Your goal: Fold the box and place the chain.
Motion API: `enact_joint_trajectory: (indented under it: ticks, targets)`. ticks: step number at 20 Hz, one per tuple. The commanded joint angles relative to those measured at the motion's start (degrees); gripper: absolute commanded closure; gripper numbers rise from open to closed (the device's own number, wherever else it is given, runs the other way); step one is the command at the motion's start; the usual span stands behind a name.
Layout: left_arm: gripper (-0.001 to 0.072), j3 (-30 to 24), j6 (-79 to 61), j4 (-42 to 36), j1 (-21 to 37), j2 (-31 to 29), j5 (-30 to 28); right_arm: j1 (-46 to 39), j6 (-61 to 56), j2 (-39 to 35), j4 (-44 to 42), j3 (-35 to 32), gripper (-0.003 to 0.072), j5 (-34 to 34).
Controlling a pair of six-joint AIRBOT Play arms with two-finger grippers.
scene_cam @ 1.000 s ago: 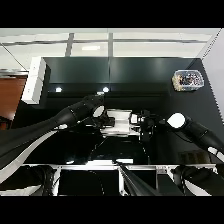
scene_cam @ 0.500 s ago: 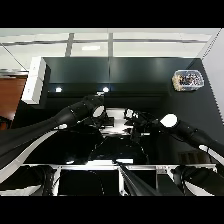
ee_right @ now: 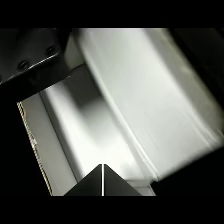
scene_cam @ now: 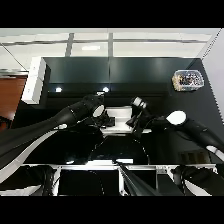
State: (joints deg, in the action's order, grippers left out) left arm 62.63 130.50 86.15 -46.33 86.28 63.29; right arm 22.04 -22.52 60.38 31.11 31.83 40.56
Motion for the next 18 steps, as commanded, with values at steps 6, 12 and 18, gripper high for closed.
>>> enact_joint_trajectory:
  ticks: [6, 12, 18]
  targets:
    - [0.0681, 0.0, 0.2, 0.2, 0.0, 0.0, 0.2, -32.7, -67.7, -10.3, 30.1, -2.6, 0.0671, 14.4]
    - [0.068, 0.0, 0.2, 0.2, 0.0, 0.0, 0.3, -23.8, -54.2, 5.9, 6.0, -7.2, 0.0671, 14.0]
    - [0.068, 0.0, 0.2, 0.2, 0.0, 0.0, 0.2, -18.0, -42.0, 12.8, -3.7, -2.6, 0.0669, 16.4]
